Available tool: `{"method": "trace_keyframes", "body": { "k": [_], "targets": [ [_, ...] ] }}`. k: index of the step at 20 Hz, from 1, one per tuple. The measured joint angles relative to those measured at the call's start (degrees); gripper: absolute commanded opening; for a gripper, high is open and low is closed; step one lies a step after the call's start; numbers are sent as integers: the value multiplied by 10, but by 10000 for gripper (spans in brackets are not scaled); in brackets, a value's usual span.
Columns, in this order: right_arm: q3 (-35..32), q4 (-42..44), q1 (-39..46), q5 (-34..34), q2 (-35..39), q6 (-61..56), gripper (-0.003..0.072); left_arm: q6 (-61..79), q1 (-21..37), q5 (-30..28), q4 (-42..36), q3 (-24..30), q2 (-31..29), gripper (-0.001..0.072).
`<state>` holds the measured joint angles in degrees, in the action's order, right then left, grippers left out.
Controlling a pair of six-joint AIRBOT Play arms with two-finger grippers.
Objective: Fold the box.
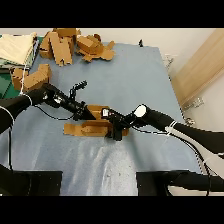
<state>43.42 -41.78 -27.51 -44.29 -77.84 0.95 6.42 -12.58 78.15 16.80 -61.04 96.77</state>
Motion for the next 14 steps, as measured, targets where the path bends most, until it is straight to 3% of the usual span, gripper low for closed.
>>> {"method": "trace_keyframes", "body": {
  "k": [6, 8, 14],
  "targets": [
    [0, -19, -7, 12, 0, 0, 620, 0, 0, 0, 0, 0, 0, 11],
    [0, -23, -7, 13, 0, 0, 549, 0, 0, 0, 0, 0, 0, 11],
    [0, -48, -9, 14, 0, -16, 549, 0, 0, 0, 0, 0, 0, 11]
  ]
}}
